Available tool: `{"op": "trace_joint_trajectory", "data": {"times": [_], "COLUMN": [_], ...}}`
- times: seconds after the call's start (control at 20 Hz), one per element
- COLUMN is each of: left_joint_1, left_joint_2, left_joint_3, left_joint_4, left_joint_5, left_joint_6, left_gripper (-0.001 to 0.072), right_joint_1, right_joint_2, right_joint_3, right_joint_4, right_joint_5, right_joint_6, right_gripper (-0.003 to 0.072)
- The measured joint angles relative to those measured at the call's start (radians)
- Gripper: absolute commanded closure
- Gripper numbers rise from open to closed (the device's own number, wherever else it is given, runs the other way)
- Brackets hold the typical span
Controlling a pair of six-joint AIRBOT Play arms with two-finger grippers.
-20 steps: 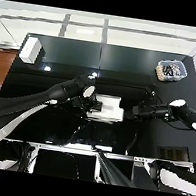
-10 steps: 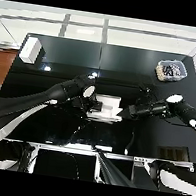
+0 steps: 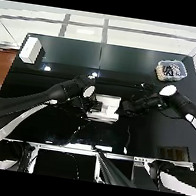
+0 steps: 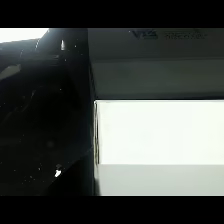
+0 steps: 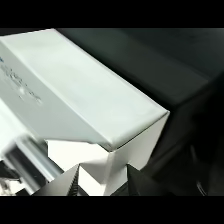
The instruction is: Fold the box and place the chain.
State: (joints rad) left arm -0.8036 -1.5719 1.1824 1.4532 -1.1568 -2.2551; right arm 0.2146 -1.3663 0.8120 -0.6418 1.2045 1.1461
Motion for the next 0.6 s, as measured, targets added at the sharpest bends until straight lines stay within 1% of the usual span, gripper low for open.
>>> {"op": "trace_joint_trajectory", "data": {"times": [0.1,0.25,0.6], "left_joint_1": [0.000,0.000,0.000], "left_joint_2": [0.000,0.000,0.000], "left_joint_3": [0.000,0.000,0.000], "left_joint_4": [0.001,0.001,0.000], "left_joint_5": [-0.003,-0.003,-0.002], "left_joint_6": [0.000,0.000,0.000], "left_gripper": [0.0681,0.0681,0.0681], "right_joint_1": [0.055,0.135,0.307], "right_joint_2": [0.000,0.000,-0.001], "right_joint_3": [0.036,0.079,0.106], "right_joint_4": [-0.073,-0.202,-0.487], "right_joint_5": [-0.023,-0.052,-0.129], "right_joint_6": [0.095,0.247,0.607], "right_gripper": [0.0361,0.0383,0.0383]}}
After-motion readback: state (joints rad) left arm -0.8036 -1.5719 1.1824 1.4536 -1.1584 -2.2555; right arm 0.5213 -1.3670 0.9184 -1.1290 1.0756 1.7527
